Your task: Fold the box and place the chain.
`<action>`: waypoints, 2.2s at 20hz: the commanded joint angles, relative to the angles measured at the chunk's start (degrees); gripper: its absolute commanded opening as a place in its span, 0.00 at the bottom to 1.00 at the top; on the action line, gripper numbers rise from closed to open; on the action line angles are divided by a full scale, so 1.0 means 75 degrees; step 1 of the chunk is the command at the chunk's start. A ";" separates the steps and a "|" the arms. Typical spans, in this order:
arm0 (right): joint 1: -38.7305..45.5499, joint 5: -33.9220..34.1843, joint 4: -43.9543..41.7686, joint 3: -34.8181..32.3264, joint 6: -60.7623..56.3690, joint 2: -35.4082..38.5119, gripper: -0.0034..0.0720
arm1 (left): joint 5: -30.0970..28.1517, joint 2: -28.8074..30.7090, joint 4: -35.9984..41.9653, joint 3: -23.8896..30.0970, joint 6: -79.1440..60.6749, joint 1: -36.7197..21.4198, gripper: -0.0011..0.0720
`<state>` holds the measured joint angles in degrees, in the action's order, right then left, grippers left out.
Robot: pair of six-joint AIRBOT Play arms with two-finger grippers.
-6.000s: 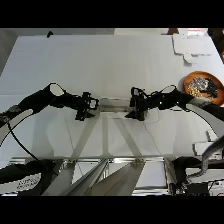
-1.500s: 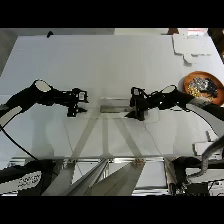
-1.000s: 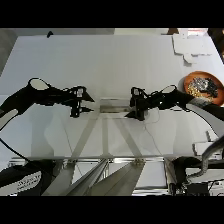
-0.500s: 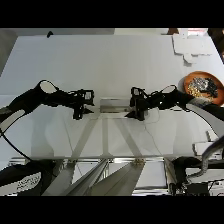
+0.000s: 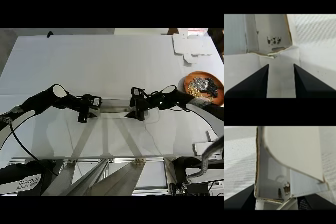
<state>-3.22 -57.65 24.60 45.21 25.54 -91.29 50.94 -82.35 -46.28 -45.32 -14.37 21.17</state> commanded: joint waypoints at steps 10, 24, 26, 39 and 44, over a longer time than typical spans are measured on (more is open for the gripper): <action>0.0003 0.0000 0.0000 0.0003 -0.0003 -0.0003 0.57 | 0.0117 -0.0032 0.1081 -0.0006 -0.0516 0.0050 0.28; 0.0003 0.0000 0.0000 0.0003 -0.0003 -0.0003 0.57 | 0.0163 -0.0050 0.1483 -0.0006 -0.0507 0.0050 0.35; 0.0003 0.0000 0.0000 0.0003 -0.0003 -0.0003 0.57 | 0.0119 -0.0050 0.1483 -0.0006 -0.0481 0.0050 0.50; 0.0003 0.0000 0.0000 0.0003 -0.0003 -0.0003 0.57 | 0.0128 0.0545 0.1035 -0.0006 -0.0274 -0.0201 0.03; 0.0003 0.0000 0.0000 0.0003 -0.0003 -0.0003 0.57 | 0.0242 0.1775 0.1029 -0.0006 0.1236 -0.1282 0.03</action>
<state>-3.22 -57.60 24.58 45.21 25.52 -91.29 52.27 -73.47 -38.04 -45.32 -11.92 15.68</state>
